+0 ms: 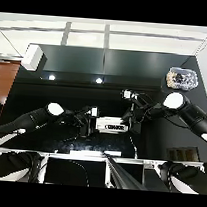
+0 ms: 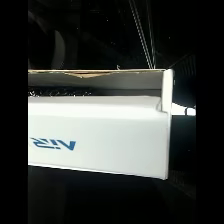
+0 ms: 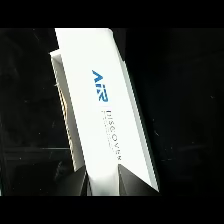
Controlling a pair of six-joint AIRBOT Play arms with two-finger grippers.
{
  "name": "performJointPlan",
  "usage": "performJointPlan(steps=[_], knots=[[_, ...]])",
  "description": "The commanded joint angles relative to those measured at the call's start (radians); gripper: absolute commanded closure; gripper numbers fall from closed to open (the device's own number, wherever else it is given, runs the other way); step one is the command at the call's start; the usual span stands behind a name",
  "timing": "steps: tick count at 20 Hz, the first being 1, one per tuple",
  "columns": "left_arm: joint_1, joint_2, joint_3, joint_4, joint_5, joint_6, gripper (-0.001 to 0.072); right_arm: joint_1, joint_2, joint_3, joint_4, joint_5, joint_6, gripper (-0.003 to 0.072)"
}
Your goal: Fold the box and place the chain.
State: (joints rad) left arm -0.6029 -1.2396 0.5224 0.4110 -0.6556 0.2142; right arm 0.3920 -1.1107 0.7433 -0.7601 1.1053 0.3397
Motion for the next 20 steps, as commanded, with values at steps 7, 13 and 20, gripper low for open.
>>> performJointPlan(steps=[7,13,20], knots=[[0.000,-0.001,0.001,0.000,0.001,-0.001,0.0319,0.001,0.000,-0.021,-0.008,0.010,0.008,0.0475],[0.000,-0.001,0.001,0.000,0.001,-0.001,0.0319,0.001,0.000,-0.021,-0.026,0.010,0.020,0.0393],[0.000,-0.001,0.001,0.000,0.001,-0.001,0.0319,0.003,-0.002,-0.041,-0.026,0.000,0.020,0.0393]])
